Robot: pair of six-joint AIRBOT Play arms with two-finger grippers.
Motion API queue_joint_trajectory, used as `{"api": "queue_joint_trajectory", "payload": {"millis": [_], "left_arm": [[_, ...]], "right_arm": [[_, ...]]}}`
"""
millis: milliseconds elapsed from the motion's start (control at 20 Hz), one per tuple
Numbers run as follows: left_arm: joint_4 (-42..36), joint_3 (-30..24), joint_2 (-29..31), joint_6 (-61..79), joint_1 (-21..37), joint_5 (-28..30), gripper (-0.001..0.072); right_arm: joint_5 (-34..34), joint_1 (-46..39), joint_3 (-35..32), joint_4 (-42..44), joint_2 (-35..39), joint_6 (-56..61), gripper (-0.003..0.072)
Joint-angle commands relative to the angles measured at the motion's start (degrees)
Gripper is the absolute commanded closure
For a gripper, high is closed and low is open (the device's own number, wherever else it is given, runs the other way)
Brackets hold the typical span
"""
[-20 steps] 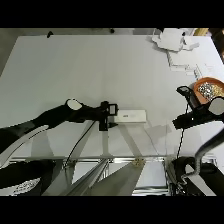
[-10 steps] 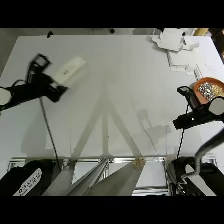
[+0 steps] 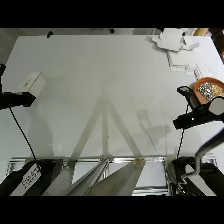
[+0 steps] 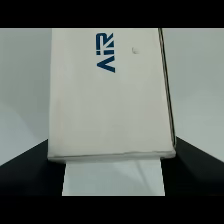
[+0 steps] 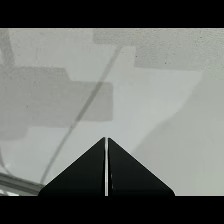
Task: Fold the box and place the chain.
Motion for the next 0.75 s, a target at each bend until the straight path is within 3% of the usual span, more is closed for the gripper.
{"api": "queue_joint_trajectory", "payload": {"millis": [0,250,700], "left_arm": [[4.4,0.0,-3.5,-5.4,1.6,-5.0,0.0013],[5.0,0.0,-1.6,-5.3,1.5,-8.5,0.0016],[5.1,0.0,16.2,-5.3,-3.6,-9.0,0.0018]], "right_arm": [[0.0,0.0,0.0,0.0,0.0,0.0,0.0661],[0.0,0.0,0.0,0.0,0.0,0.0,0.0661],[0.0,0.0,0.0,0.0,0.0,0.0,0.0661]]}}
